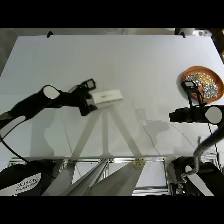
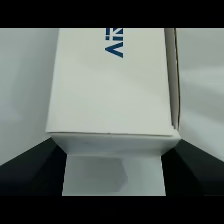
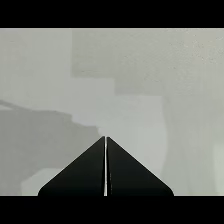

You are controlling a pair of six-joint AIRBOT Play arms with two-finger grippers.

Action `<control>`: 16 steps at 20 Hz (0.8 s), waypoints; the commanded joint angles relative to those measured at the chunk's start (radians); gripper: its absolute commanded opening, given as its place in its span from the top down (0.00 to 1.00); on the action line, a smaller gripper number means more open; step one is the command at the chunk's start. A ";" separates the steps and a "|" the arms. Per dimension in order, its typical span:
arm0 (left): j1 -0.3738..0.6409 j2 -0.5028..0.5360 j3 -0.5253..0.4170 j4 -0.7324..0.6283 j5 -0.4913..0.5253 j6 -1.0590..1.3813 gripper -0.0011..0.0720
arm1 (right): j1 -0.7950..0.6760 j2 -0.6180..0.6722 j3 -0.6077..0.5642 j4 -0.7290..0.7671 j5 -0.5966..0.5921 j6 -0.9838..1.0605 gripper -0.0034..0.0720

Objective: Fold the box and place the chain.

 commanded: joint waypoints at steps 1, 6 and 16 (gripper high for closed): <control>0.211 0.041 0.001 0.074 0.026 -0.167 0.98 | -0.003 0.001 0.000 -0.007 0.006 0.007 0.93; 0.507 0.041 0.001 0.159 0.019 -0.311 0.98 | -0.003 0.001 0.000 -0.007 0.006 0.007 0.93; 0.678 -0.007 0.001 0.406 -0.054 -0.449 0.05 | -0.003 0.001 0.000 -0.007 0.006 0.007 0.93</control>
